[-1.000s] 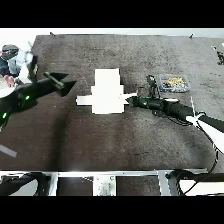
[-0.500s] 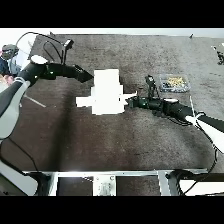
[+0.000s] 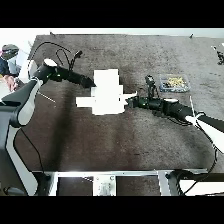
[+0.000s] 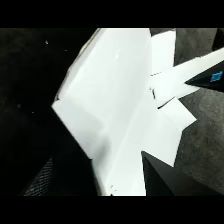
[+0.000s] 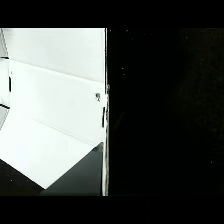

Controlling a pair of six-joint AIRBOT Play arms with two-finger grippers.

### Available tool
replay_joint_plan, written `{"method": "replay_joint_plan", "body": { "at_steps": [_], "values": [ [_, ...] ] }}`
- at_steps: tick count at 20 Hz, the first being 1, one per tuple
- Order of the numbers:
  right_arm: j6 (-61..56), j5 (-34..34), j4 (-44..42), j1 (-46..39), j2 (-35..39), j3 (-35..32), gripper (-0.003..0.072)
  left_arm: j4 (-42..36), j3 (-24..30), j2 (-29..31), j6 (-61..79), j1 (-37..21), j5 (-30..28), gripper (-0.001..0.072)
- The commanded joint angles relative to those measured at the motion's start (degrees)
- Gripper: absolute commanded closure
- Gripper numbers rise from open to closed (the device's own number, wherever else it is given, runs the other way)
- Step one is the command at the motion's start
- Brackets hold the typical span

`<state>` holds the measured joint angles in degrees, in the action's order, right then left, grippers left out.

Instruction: Fold the box and place the chain.

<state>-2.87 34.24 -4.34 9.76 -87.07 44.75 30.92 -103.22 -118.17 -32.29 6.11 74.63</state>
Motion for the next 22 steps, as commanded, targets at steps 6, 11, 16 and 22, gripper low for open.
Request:
{"method": "replay_joint_plan", "body": {
  "at_steps": [6,11,16,22],
  "values": [
    [0.3,0.0,0.0,0.0,0.0,0.0,0.0679,-1.0,-0.5,-1.1,2.8,3.6,2.6,0.0123],
    [0.3,0.0,0.0,-0.1,0.0,0.0,0.0679,2.3,-0.5,-1.1,2.6,3.7,3.2,0.0246],
    [0.3,0.0,0.0,-0.1,0.0,0.0,0.0678,4.4,-0.5,-1.1,3.3,3.7,3.8,0.0402],
    [0.3,1.1,0.0,-0.3,0.3,0.0,0.0256,4.3,-0.5,-1.1,10.2,3.7,4.9,0.0697]
  ]
}}
